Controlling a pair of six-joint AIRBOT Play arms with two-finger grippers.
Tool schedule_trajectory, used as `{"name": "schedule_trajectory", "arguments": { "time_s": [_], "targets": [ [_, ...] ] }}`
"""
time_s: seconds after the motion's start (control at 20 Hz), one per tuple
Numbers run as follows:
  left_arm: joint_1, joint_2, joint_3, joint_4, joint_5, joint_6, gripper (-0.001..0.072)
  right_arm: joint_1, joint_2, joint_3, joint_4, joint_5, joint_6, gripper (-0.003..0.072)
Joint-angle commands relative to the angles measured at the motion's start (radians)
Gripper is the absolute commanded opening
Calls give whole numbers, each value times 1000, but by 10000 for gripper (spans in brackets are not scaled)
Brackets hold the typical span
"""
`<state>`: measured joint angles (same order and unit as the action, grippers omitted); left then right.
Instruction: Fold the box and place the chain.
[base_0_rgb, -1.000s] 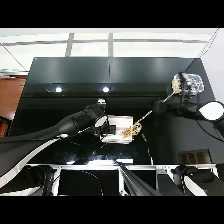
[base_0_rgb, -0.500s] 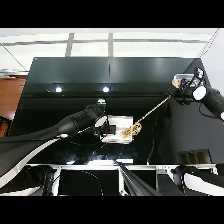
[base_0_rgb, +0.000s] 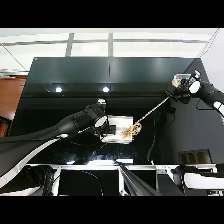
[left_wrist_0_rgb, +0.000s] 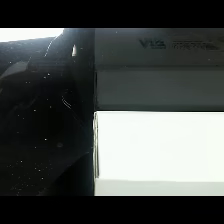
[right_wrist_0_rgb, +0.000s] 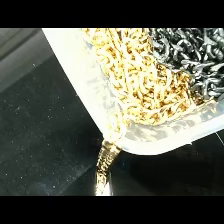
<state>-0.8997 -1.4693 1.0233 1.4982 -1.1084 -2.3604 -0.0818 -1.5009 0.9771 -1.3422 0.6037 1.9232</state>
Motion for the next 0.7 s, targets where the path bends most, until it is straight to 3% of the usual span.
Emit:
{"name": "schedule_trajectory", "arguments": {
  "time_s": [0.0,0.15,0.3,0.45,0.65],
  "targets": [
    [0,0,0,0,0,0,33,-1,11,5,-16,85,-31,25],
    [0,0,0,0,1,0,33,-1,89,5,-19,314,-282,24],
    [0,0,0,1,2,0,33,11,252,5,17,499,-443,24],
    [0,0,0,1,8,0,33,11,447,4,190,641,-540,24],
    [0,0,0,0,8,0,33,50,638,-3,383,719,-578,24]
  ]
}}
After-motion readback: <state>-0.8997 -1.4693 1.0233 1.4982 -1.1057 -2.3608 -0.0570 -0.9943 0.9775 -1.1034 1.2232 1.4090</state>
